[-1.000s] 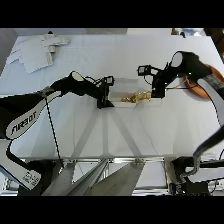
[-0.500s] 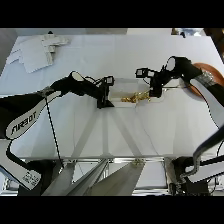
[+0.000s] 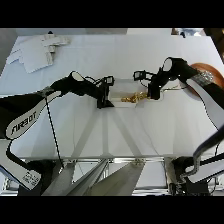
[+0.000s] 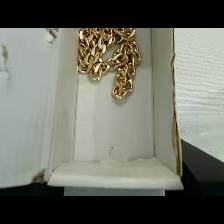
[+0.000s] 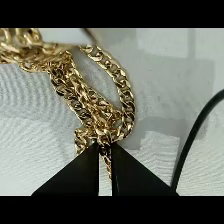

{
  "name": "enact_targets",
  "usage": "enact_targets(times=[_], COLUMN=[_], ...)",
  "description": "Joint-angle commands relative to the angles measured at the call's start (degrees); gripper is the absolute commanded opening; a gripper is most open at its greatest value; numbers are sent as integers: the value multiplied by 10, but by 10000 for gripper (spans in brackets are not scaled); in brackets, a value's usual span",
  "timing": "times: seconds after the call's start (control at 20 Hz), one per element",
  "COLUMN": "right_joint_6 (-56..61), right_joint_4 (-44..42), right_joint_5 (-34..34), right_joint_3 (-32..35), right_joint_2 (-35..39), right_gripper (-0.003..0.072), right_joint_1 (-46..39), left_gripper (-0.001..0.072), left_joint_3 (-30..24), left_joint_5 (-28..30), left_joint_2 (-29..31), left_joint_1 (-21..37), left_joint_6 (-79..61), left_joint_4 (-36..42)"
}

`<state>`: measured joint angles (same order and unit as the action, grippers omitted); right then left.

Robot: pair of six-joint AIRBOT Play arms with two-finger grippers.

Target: Fold the box and place the chain.

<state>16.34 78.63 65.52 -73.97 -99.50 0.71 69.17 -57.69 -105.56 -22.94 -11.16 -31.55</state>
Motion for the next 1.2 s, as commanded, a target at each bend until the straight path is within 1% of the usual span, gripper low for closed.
enact_targets(times=[0.0, 0.1, 0.35, 0.5, 0.65, 0.85, 0.95, 1.15], right_joint_6=[4, 20, 175, 246, 253, 252, 253, 253], right_joint_4=[18, 22, 19, 4, -60, -136, -158, -187], right_joint_5=[21, 19, -24, -21, 3, 2, 2, -2], right_joint_3=[0, 0, 0, 0, 1, 1, 1, 1], right_joint_2=[7, 27, 93, 136, 178, 243, 268, 275], right_gripper=[14, 13, 13, 13, 13, 13, 13, 13], right_joint_1=[3, 2, 2, 2, 2, 6, 16, 54], left_gripper=[277, 277, 277, 277, 277, 277, 277, 277], left_joint_3=[0, 0, 0, 0, 0, 0, 0, 0], left_joint_5=[0, 0, 0, 0, 0, 0, 0, 0], left_joint_2=[0, 0, 0, 0, 0, 0, 0, 0], left_joint_1=[0, 0, 0, 0, 0, 0, 0, 0], left_joint_6=[0, 0, 0, 0, 0, 0, 0, 0], left_joint_4=[0, 0, 0, 0, 0, 0, 0, 0])
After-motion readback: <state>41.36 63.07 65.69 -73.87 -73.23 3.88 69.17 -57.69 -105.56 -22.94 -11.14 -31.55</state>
